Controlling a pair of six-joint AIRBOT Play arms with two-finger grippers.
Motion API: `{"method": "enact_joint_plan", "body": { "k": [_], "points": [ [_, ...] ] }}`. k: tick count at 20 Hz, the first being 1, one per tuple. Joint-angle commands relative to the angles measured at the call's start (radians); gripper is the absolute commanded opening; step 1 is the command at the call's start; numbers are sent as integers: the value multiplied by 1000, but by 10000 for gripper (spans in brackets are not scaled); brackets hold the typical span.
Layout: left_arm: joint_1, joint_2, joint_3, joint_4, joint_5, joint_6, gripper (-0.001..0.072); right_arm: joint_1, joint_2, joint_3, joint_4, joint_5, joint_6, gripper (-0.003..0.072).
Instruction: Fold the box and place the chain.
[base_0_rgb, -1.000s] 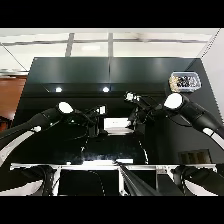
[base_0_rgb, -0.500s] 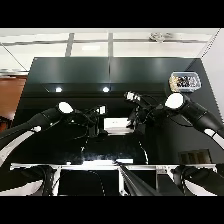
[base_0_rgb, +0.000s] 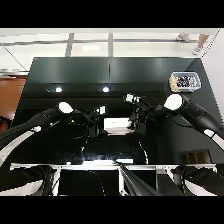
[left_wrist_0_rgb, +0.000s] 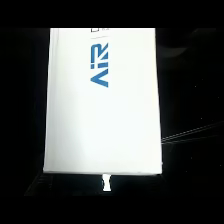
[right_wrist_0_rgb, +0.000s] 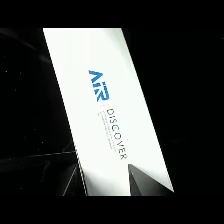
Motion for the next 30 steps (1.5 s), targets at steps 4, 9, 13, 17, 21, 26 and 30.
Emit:
{"method": "enact_joint_plan", "body": {
  "k": [4,9,13,17,21,26,30],
  "points": [
    [0,0,-1,0,0,-1,391,15,1,-20,-3,-8,28,378],
    [0,0,-1,0,0,-1,391,-34,89,36,-3,68,297,378],
    [-1,0,-1,0,0,-1,391,-121,100,4,38,172,523,9],
    [-1,0,-1,0,0,-1,391,-130,56,-70,287,161,556,1],
    [0,0,-1,0,0,-1,391,-126,-39,-78,483,103,557,2],
    [-1,0,-1,-1,0,-1,391,-126,-117,-83,462,92,581,4],
    [-1,0,-1,-1,0,-1,391,-126,-146,-83,384,39,660,3]
  ]
}}
